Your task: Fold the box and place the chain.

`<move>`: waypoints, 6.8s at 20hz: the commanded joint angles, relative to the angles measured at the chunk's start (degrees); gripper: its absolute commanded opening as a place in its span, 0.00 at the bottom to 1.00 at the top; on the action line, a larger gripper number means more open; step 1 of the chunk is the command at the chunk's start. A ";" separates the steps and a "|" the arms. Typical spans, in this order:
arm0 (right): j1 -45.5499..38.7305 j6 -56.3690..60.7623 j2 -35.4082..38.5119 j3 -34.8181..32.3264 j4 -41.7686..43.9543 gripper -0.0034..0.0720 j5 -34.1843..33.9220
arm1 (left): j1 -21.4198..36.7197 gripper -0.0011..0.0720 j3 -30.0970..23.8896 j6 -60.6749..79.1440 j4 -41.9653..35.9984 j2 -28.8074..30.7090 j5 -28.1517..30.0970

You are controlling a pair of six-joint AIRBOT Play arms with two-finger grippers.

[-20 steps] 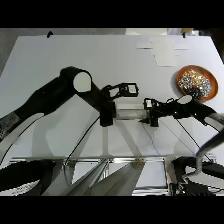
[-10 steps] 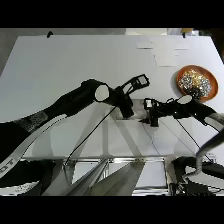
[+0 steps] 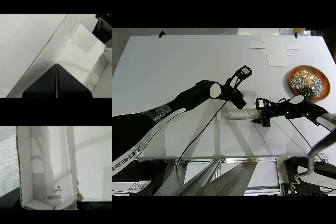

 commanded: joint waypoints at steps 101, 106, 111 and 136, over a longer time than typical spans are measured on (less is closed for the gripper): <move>0.00 -0.04 0.04 0.00 -0.02 0.61 0.00 | 0.17 0.02 -10.86 16.96 11.08 15.19 -20.59; 0.00 -0.04 0.04 0.00 -0.02 0.61 0.02 | 1.44 0.02 -10.86 -4.24 20.06 21.03 -31.36; 0.00 -0.07 0.04 0.00 -0.02 0.61 0.02 | 6.71 0.02 -13.14 -18.60 19.85 20.98 -31.36; 0.00 -0.07 0.04 0.00 -0.02 0.61 0.02 | 10.58 0.03 -15.32 -23.04 -6.60 10.75 -23.34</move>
